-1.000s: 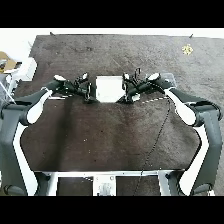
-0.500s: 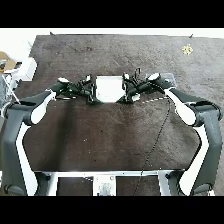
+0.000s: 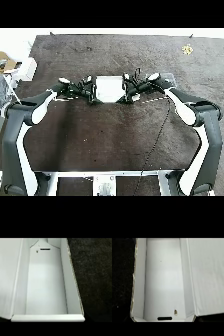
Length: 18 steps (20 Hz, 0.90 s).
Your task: Fold the box and place the chain.
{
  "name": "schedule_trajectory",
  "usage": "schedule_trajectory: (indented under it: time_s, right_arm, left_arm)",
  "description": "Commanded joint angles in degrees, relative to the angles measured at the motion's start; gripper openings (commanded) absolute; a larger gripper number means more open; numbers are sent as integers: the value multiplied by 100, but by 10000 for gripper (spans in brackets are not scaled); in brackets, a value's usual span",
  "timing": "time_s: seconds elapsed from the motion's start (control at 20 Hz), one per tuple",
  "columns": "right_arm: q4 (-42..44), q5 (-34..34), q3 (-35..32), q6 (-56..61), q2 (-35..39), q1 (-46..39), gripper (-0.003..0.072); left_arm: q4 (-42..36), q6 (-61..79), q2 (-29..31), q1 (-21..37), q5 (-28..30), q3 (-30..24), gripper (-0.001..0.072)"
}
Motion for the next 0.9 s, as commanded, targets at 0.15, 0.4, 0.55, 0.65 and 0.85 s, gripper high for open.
schedule_trajectory:
  time_s: [0.15, 0.4, 0.55, 0.65, 0.85]
  right_arm:
    - [2, -2, 2, 0, -2, 0, 417]
    - [2, 0, 2, 0, -2, 0, 417]
    - [2, 0, 2, 0, -2, 0, 417]
    - [0, 0, 2, 0, -2, 0, 417]
    - [0, 0, 2, 0, -2, 0, 417]
  left_arm:
    - [-35, -17, 2, 116, -190, 4, 712]
    - [-31, -17, 2, 24, -111, 4, 711]
    - [-24, -20, 0, 24, -96, 4, 710]
    - [-2, -44, 0, 24, -96, 4, 709]
    - [20, -68, 2, 24, -81, 4, 463]
